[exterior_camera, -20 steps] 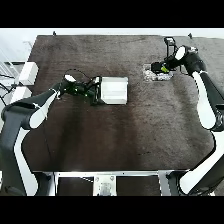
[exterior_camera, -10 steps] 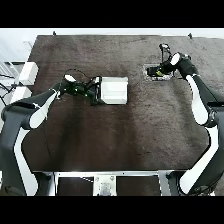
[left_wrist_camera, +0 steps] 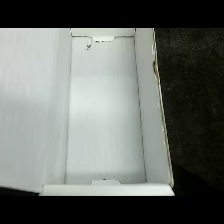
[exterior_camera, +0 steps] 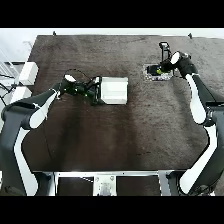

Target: Fold the box and place the chain.

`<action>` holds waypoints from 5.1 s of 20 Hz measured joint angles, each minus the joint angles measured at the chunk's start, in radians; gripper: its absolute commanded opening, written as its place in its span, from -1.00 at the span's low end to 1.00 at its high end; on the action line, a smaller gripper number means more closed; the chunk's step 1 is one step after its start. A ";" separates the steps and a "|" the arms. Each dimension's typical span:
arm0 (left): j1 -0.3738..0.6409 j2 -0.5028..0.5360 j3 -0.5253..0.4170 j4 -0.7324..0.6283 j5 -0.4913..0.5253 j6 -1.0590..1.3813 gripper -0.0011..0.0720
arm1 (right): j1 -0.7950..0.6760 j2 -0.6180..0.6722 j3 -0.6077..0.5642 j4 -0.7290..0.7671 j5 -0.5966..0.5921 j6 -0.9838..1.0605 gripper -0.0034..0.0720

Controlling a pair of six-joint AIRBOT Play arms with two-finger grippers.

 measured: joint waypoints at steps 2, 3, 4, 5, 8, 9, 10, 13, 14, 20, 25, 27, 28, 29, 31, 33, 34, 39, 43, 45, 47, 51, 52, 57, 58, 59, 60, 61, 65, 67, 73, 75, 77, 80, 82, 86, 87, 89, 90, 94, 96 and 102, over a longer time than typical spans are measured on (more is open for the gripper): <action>0.000 0.000 0.000 0.000 0.000 0.000 0.61 | 0.000 0.031 0.013 0.000 0.027 -0.001 -0.87; 0.000 0.000 0.000 0.000 0.000 0.000 0.61 | 0.000 0.049 0.016 0.000 0.042 -0.001 -0.87; 0.000 0.000 0.000 0.000 0.000 0.000 0.61 | 0.000 0.072 0.019 0.000 0.054 -0.001 -0.87; 0.000 0.000 0.000 0.000 0.000 0.000 0.61 | 0.001 0.102 0.021 0.000 0.069 -0.001 -0.87; 0.000 0.000 0.000 0.000 0.000 0.000 0.61 | 0.006 0.213 0.024 -0.001 0.116 -0.006 -0.87; 0.000 0.000 0.000 0.000 0.000 0.000 0.61 | 0.008 0.256 0.025 -0.001 0.127 -0.012 -0.87; 0.000 0.000 0.000 0.000 0.000 0.000 0.61 | 0.013 0.304 0.025 -0.001 0.137 -0.017 -0.87; 0.000 0.000 0.000 0.000 0.000 0.000 0.61 | 0.033 0.439 0.026 -0.006 0.152 -0.031 -0.87; 0.000 0.000 0.000 0.000 0.000 0.000 0.61 | 0.042 0.484 0.026 -0.012 0.155 -0.035 -0.87; 0.000 0.000 0.000 0.000 0.000 0.000 0.61 | 0.109 0.682 0.026 -0.031 0.177 -0.050 -0.87; 0.000 0.000 0.000 0.000 0.000 0.000 0.61 | 0.187 0.747 0.021 -0.035 0.268 -0.054 -0.87; 0.000 0.000 0.000 0.000 0.000 0.000 0.61 | 0.224 0.755 0.007 -0.035 0.304 -0.054 -0.87; 0.000 0.000 0.000 0.000 0.000 0.000 0.61 | 0.244 0.757 -0.002 -0.035 0.316 -0.054 -0.87; 0.000 0.000 0.000 0.000 0.000 0.000 0.61 | 0.266 0.759 -0.013 -0.035 0.325 -0.054 -0.87; 0.000 0.000 0.000 0.000 -0.001 0.000 0.61 | 0.308 0.761 -0.039 -0.035 0.337 -0.055 -0.87; 0.000 0.000 0.000 0.000 -0.001 -0.001 0.61 | 0.347 0.762 -0.071 -0.035 0.343 -0.054 -0.87; 0.000 0.000 0.000 0.000 -0.001 -0.002 0.61 | 0.367 0.763 -0.092 -0.035 0.344 -0.054 -0.87; 0.000 0.000 0.000 0.000 -0.001 -0.002 0.61 | 0.437 0.763 -0.216 -0.028 0.278 -0.047 -0.87; 0.000 0.000 0.000 0.000 -0.001 -0.002 0.61 | 0.459 0.763 -0.323 0.012 0.188 -0.042 -0.87; 0.000 0.000 0.000 0.000 -0.001 -0.002 0.61 | 0.468 0.763 -0.383 0.028 0.128 -0.037 -0.87; 0.000 0.000 0.000 0.000 -0.001 -0.003 0.61 | 0.475 0.759 -0.448 0.051 0.052 -0.030 -0.87; 0.000 0.000 0.000 0.000 -0.001 -0.003 0.61 | 0.486 0.691 -0.597 0.143 -0.145 -0.027 -0.88; 0.000 0.000 0.000 0.000 -0.001 -0.003 0.61 | 0.489 0.660 -0.635 0.164 -0.203 -0.027 -0.88; 0.000 0.000 0.000 0.000 -0.001 -0.003 0.61 | 0.502 0.501 -0.746 0.228 -0.444 -0.031 0.29; 0.000 0.000 0.000 0.000 -0.001 -0.003 0.61 | 0.502 0.492 -0.753 0.233 -0.463 -0.035 0.29; 0.000 0.000 0.000 0.000 -0.001 -0.003 0.61 | 0.500 0.494 -0.758 0.237 -0.481 -0.038 0.29; 0.000 0.000 0.000 0.000 -0.001 -0.003 0.61 | 0.496 0.507 -0.762 0.236 -0.489 -0.040 0.28; 0.000 0.000 0.000 0.000 -0.001 -0.003 0.61 | 0.487 0.534 -0.765 0.225 -0.497 -0.043 0.24; 0.000 0.000 0.000 0.000 -0.001 -0.003 0.61 | 0.378 0.669 -0.788 0.147 -0.489 -0.044 0.22; 0.000 0.000 0.000 0.000 -0.001 -0.003 0.61 | 0.274 0.713 -0.804 0.120 -0.480 -0.031 0.25; 0.000 0.000 0.000 0.000 0.000 -0.003 0.61 | 0.039 0.605 -0.817 0.205 -0.480 0.026 0.47; 0.000 0.000 0.000 0.000 0.000 -0.003 0.61 | 0.025 0.513 -0.786 0.237 -0.480 0.027 0.46; 0.000 0.000 0.000 0.000 0.000 -0.003 0.61 | 0.032 0.426 -0.739 0.263 -0.481 0.027 0.47; 0.000 0.000 0.000 0.000 0.000 -0.003 0.61 | 0.056 0.323 -0.660 0.291 -0.481 0.028 0.46; 0.000 0.000 0.000 0.000 0.000 -0.003 0.61 | 0.069 0.269 -0.609 0.301 -0.480 0.028 0.45; 0.000 0.000 0.000 0.000 0.000 -0.003 0.61 | 0.069 0.211 -0.557 0.309 -0.466 0.031 0.46; 0.000 0.000 0.000 0.000 0.000 -0.003 0.61 | 0.067 0.206 -0.551 0.310 -0.464 0.031 0.45; 0.000 0.000 0.000 0.000 0.000 -0.003 0.61 | 0.064 0.197 -0.544 0.310 -0.457 0.032 0.45; 0.000 0.000 0.000 0.000 0.000 -0.003 0.61 | 0.064 0.195 -0.541 0.312 -0.456 0.032 0.45; 0.000 0.000 0.000 0.000 0.000 -0.003 0.61 | 0.061 0.181 -0.528 0.314 -0.459 0.039 0.10; 0.000 0.000 0.000 0.000 0.000 -0.003 0.61 | 0.066 0.156 -0.509 0.323 -0.462 0.052 -0.30; 0.000 0.000 0.000 0.000 0.000 -0.003 0.61 | 0.080 0.124 -0.478 0.345 -0.467 0.052 -0.87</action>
